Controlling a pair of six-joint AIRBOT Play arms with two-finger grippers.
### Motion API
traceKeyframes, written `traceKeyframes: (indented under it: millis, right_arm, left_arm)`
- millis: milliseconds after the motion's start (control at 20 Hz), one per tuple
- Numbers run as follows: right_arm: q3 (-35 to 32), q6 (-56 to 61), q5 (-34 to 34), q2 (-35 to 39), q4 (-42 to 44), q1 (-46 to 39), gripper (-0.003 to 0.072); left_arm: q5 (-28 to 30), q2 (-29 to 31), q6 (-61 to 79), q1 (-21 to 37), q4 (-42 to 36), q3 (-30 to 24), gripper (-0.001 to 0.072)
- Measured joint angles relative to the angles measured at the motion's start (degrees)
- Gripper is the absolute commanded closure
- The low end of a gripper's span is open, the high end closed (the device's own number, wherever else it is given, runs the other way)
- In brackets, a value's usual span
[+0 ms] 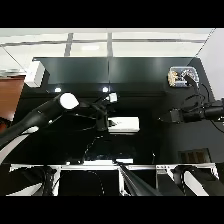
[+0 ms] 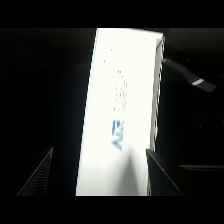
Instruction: Fold the box and place the chain.
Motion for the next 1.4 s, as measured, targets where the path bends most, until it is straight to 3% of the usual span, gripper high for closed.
traceKeyframes:
  millis: [200, 400, 1400]
  right_arm:
    - [-1.5, -0.1, -2.1, 0.3, -1.7, -0.2, 0.0677]
    - [-1.9, -0.6, -4.0, 0.4, -3.3, -0.3, 0.0677]
    - [-2.0, -1.2, -5.7, 0.4, -3.9, -0.3, 0.0677]
  left_arm:
    - [-0.2, -6.7, -3.0, -3.6, 0.2, 6.5, 0.0018]
    - [-0.3, -10.0, -4.7, -5.4, 0.5, 8.9, 0.0018]
    - [-3.9, -13.1, -7.0, -6.6, 0.5, 9.9, 0.0015]
